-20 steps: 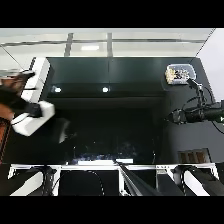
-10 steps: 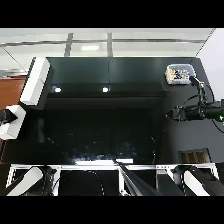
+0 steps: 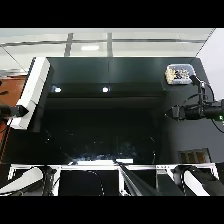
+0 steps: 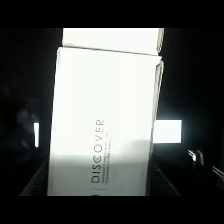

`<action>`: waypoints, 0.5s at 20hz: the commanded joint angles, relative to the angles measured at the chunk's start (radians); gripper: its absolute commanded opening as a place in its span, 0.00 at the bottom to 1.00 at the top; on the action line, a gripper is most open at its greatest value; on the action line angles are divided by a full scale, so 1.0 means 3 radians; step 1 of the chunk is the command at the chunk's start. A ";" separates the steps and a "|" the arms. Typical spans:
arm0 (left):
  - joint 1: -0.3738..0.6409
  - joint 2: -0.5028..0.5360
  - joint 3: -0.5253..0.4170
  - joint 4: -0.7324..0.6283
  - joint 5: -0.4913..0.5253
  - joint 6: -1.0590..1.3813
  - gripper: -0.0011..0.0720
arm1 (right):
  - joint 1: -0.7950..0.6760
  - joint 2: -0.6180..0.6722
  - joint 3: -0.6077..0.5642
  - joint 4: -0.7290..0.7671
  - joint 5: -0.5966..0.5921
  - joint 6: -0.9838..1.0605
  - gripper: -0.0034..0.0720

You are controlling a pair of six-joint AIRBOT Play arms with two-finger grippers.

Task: Fold the box and place the chain.

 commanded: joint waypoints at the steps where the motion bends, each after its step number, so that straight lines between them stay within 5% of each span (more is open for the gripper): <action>1: -0.0151 -0.0056 0.0186 -0.0074 0.0051 -0.0047 0.99 | 0.0000 0.0003 -0.0001 0.0112 0.0018 0.0061 0.06; 4: -0.0296 0.0125 0.0692 -0.0083 -0.0441 -0.0615 0.98 | 0.0001 0.0003 -0.0001 0.0262 -0.0046 0.0060 0.06; 5: -0.0334 0.0187 0.0870 -0.0084 -0.0637 -0.0884 0.86 | 0.0018 0.0003 -0.0001 0.0306 -0.0081 0.0058 0.06; 6: -0.0373 0.0264 0.1030 -0.0086 -0.0834 -0.1207 0.61 | 0.0071 0.0003 0.0000 0.0345 -0.0164 0.0038 0.06; 7: -0.0421 0.0357 0.1127 -0.0123 -0.0982 -0.1409 0.24 | 0.0173 0.0003 0.0000 0.0357 -0.0301 0.0006 0.06; 8: -0.0486 0.0491 0.1147 -0.0263 -0.1090 -0.1391 0.05 | 0.0312 0.0003 0.0000 0.0357 -0.0473 -0.0043 0.06; 10: -0.0701 0.0818 0.0996 -0.0530 -0.1047 -0.1386 0.05 | 0.0699 0.0001 -0.0001 0.0305 -0.0979 -0.0123 0.06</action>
